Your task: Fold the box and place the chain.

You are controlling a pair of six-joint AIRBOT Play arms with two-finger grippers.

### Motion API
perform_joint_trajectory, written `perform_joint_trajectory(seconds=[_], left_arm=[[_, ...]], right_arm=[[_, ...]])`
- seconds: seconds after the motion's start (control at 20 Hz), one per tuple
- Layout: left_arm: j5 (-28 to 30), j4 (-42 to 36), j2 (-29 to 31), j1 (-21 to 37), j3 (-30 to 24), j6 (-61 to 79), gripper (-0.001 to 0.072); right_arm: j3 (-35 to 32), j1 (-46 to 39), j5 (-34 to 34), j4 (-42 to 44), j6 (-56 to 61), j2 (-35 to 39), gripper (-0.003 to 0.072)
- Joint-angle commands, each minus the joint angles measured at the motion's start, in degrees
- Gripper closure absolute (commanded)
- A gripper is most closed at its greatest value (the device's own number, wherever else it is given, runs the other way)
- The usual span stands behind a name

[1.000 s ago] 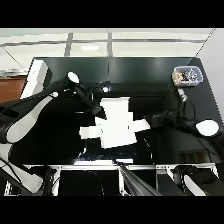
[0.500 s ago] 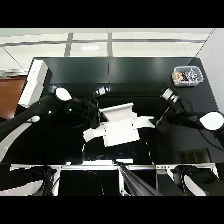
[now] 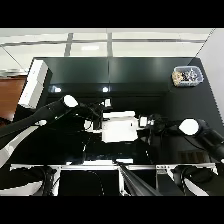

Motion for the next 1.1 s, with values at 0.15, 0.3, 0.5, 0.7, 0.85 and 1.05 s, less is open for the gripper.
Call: perform_joint_trajectory(seconds=[0.15, 0.3, 0.5, 0.7, 0.85, 1.05], left_arm=[[1.03, 0.20, -0.35, -0.15, 0.24, 0.92, 0.0680], [0.98, 0.20, -0.35, -0.15, 0.24, 0.92, 0.0680], [0.72, 0.17, -0.35, -0.15, 0.24, 0.92, 0.0680], [-0.09, 0.20, -0.35, -0.15, 0.24, 0.92, 0.0680], [-0.31, 0.20, -0.35, -0.15, 0.24, 0.92, 0.0680], [-0.46, 0.20, -0.35, -0.15, 0.24, 0.92, 0.0679]], right_arm=[[-0.26, 4.22, -3.13, 3.21, -8.41, -6.62, -0.0025], [-0.35, 4.22, -5.14, 8.41, -12.35, -7.87, -0.0025], [-0.33, 4.20, -10.54, 8.90, -12.39, -8.11, -0.0025], [-0.24, 4.17, -10.32, 8.92, -12.98, -8.02, -0.0025], [1.60, 3.26, -8.22, 9.03, -12.22, -6.82, -0.0025], [4.07, -0.59, -7.37, 12.50, -13.20, -6.54, -0.0025]])
